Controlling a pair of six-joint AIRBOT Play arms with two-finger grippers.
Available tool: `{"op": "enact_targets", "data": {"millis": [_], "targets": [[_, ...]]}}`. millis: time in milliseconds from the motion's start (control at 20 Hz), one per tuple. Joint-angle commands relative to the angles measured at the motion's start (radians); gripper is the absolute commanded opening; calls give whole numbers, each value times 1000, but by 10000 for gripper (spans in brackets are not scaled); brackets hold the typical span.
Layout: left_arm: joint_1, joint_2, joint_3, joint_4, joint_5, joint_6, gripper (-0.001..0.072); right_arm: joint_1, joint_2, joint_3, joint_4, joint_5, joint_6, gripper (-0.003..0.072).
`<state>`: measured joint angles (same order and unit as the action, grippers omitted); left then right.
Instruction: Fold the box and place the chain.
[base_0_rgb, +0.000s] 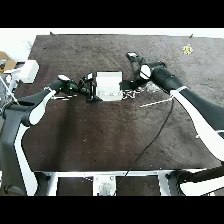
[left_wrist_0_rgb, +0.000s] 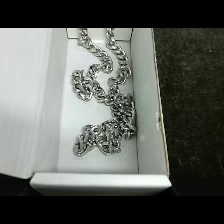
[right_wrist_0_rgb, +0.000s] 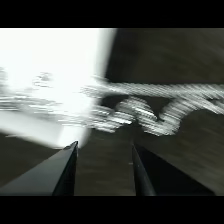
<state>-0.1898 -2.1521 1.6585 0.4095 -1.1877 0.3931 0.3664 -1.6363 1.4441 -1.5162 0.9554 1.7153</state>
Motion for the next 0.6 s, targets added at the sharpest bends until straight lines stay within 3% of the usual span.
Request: {"op": "enact_targets", "data": {"millis": [0, 50, 150, 250, 550], "targets": [[0, 0, 0, 0, 0, 0, 341, -127, -12, -90, 24, -73, 97, 374], [0, 0, 0, 0, 0, 0, 341, -156, -37, -88, 79, -88, 93, 373], [0, 0, 0, 0, 0, 0, 341, -172, -101, -58, 169, -89, 42, 299], [0, 0, 0, 0, 0, 0, 341, -165, -154, -21, 241, -92, 1, 306], [0, 0, 0, 0, 0, 0, 341, -152, -178, -6, 219, -137, 16, 303]]}}
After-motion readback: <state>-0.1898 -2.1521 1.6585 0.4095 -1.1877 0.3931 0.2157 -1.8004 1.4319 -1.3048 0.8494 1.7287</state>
